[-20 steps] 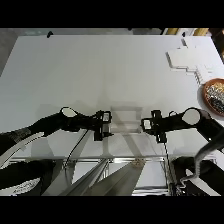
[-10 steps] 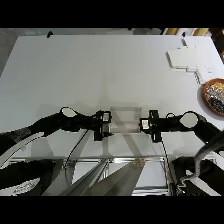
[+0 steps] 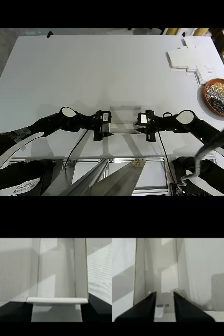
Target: Fold the box and place the chain.
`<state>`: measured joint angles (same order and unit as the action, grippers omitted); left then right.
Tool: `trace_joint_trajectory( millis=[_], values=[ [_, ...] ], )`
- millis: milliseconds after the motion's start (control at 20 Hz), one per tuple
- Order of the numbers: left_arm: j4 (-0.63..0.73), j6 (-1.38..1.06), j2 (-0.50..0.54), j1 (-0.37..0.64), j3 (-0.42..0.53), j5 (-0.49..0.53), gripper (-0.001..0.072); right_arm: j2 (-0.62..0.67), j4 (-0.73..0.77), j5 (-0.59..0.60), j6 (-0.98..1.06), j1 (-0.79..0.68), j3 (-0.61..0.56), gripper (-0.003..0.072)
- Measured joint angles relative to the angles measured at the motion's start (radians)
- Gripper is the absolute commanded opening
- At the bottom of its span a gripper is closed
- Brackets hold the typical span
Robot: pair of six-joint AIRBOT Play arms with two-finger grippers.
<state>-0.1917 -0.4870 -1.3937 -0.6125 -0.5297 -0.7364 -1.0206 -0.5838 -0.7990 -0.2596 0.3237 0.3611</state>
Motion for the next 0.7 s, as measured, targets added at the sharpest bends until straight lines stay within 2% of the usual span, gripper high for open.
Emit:
trace_joint_trajectory(
  millis=[200,350,450,600,650,700],
  values=[
    [0.0,0.0,0.0,0.0,0.0,0.0,0.033,-0.004,0.013,0.003,0.009,0.0,0.0,0.0406],
    [0.001,0.0,0.0,0.0,0.0,0.0,0.033,0.055,-0.082,-0.001,0.137,-0.002,0.0,0.0374],
    [0.002,0.0,0.0,0.0,0.0,-0.003,0.033,0.115,-0.174,-0.017,0.269,-0.019,0.0,0.022],
    [0.002,0.0,0.0,0.0,0.0,-0.002,0.033,0.213,-0.229,-0.06,0.402,-0.071,0.0,0.0108],
    [0.001,0.0,0.0,0.0,0.0,-0.002,0.033,0.24,-0.221,-0.064,0.431,-0.092,0.0,0.002],
    [0.001,0.0,0.0,0.0,0.0,-0.002,0.033,0.264,-0.211,-0.07,0.468,-0.117,0.0,0.0018]
  ],
)
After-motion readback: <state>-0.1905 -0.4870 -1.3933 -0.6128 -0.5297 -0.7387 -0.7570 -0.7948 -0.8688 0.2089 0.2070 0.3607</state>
